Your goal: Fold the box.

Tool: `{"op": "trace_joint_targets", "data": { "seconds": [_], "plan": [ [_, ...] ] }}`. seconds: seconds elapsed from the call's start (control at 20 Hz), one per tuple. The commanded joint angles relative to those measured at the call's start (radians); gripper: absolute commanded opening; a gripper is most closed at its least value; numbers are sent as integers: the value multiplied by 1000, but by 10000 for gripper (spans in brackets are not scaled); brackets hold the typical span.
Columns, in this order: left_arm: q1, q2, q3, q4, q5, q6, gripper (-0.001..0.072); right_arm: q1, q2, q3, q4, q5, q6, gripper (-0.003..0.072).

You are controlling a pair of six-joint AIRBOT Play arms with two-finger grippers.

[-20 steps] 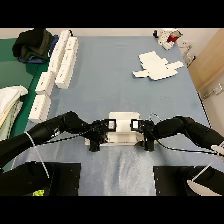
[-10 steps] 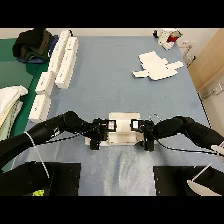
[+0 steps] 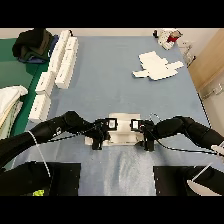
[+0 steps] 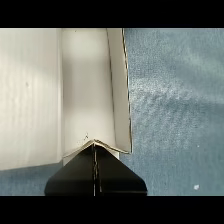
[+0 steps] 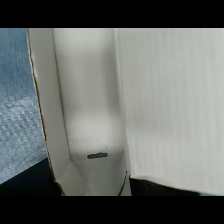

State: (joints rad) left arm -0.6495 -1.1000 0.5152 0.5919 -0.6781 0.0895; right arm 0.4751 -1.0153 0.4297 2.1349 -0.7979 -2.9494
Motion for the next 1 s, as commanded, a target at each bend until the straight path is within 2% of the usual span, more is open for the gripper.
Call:
{"op": "trace_joint_targets", "data": {
  "seconds": [0.0, 0.1, 0.55, 0.65, 0.75, 0.95],
  "plan": [
    [0, -5, 0, -20, -1, 4, 19, 0, 0, 1, 0, 0, 0, 464],
    [0, -5, 0, -21, -2, 3, 432, 0, 0, 1, 0, 0, 0, 464],
    [1, -5, 0, -20, -5, -8, 417, 0, 0, 1, 0, 0, 0, 464],
    [1, -4, 0, -18, -5, -31, 168, 0, 0, 1, 0, 0, 0, 464],
    [2, -3, 0, 7, -5, -77, 14, 0, 0, 1, 0, 0, 0, 464],
    [18, 46, 11, 198, -40, -385, 13, 0, 0, 1, 0, 0, 0, 464]
  ]
}}
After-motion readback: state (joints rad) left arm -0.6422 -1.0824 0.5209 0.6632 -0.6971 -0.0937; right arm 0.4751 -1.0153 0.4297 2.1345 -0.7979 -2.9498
